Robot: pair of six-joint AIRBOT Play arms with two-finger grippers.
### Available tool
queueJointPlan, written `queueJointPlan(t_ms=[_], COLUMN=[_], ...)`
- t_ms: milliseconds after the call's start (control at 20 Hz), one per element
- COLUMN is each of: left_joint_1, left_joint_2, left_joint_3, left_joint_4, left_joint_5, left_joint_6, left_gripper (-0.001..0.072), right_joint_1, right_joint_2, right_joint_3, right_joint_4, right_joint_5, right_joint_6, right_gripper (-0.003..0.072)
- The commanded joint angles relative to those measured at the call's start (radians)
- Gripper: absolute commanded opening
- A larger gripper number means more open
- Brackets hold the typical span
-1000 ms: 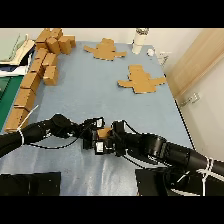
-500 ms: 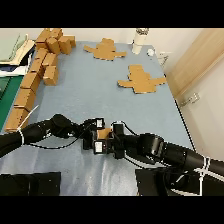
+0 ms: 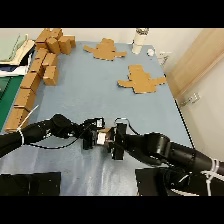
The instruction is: Fold the box.
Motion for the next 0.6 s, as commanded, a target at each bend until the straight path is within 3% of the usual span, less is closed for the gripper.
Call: queueJointPlan(t_ms=[0, 50, 150, 300, 400, 550], left_joint_1=[0.000, 0.000, 0.000, 0.000, 0.000, 0.000], left_joint_2=[0.000, 0.000, 0.000, 0.000, 0.000, 0.000], left_joint_3=[0.000, 0.000, 0.000, 0.000, 0.000, 0.000], left_joint_4=[0.000, 0.000, 0.000, 0.000, 0.000, 0.000], left_joint_5=[0.000, 0.000, 0.000, 0.000, 0.000, 0.000], left_joint_6=[0.000, 0.000, 0.000, 0.000, 0.000, 0.000], left_gripper=[0.0590, 0.0590, 0.0590, 0.0590, 0.0590, 0.0590], right_joint_1=[0.000, 0.000, 0.000, -0.008, -0.041, -0.148], right_joint_2=[0.109, 0.134, 0.173, 0.182, 0.182, 0.182], right_joint_3=[0.012, -0.003, -0.059, -0.145, -0.196, -0.223], right_joint_4=[0.248, 0.287, 0.345, 0.486, 0.503, 0.507], right_joint_5=[-0.118, -0.138, -0.129, 0.013, 0.139, 0.186], right_joint_6=[0.432, 0.573, 0.773, 0.835, 0.888, 0.900], right_gripper=[0.0288, 0.0020, 0.0004, 0.0003, 0.0002, 0.0002])
